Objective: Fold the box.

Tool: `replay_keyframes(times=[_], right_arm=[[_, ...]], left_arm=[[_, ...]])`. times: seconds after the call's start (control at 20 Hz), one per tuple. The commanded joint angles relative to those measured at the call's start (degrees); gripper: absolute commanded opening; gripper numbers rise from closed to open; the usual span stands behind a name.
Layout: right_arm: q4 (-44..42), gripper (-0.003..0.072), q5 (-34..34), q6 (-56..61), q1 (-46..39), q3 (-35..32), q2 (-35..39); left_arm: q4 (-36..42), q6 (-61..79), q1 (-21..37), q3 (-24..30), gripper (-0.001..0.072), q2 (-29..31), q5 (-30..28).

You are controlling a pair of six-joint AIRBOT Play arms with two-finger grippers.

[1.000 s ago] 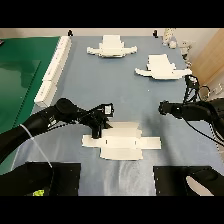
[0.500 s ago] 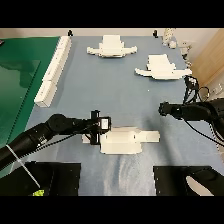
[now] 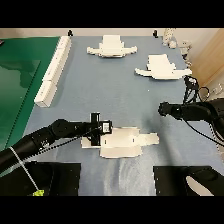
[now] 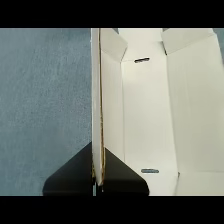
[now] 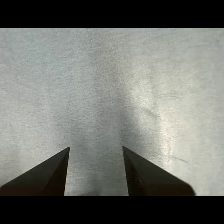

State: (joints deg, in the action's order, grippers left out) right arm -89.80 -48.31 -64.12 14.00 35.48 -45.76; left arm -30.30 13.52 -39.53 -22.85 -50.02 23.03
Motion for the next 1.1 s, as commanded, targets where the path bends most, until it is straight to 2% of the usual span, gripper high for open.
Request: replay_keyframes(times=[0.0, 0.15, 0.55, 0.95, 1.0, 1.05], right_arm=[[-0.26, 0.0516, 0.00, 0.00, 0.07, 0.00, 0.00], [-0.26, 0.0516, 0.00, -0.02, 0.07, 0.00, 0.00], [-0.26, 0.0516, -0.22, -0.02, 0.07, 0.00, 0.00], [-4.28, 0.0505, -2.47, -0.96, 0.07, 0.02, 0.00], [-6.08, 0.0416, -4.11, -2.47, 0.07, 0.02, 0.00], [-8.81, 0.0137, -6.34, -5.40, 0.07, 0.02, 0.07]], left_arm=[[-0.15, -0.02, -0.13, 0.11, 0.0016, -0.07, 3.21], [-0.17, -0.04, -0.13, 0.11, 0.0016, -0.07, 6.29], [-0.22, -2.01, -0.11, 0.11, 0.0016, 0.09, 9.03], [-0.17, -2.47, -0.09, 0.11, 0.0017, 0.09, 7.65], [-0.17, -2.47, -0.09, 0.11, 0.0017, 0.09, 7.37], [-0.17, -2.47, -0.11, 0.11, 0.0016, 0.09, 7.37]])
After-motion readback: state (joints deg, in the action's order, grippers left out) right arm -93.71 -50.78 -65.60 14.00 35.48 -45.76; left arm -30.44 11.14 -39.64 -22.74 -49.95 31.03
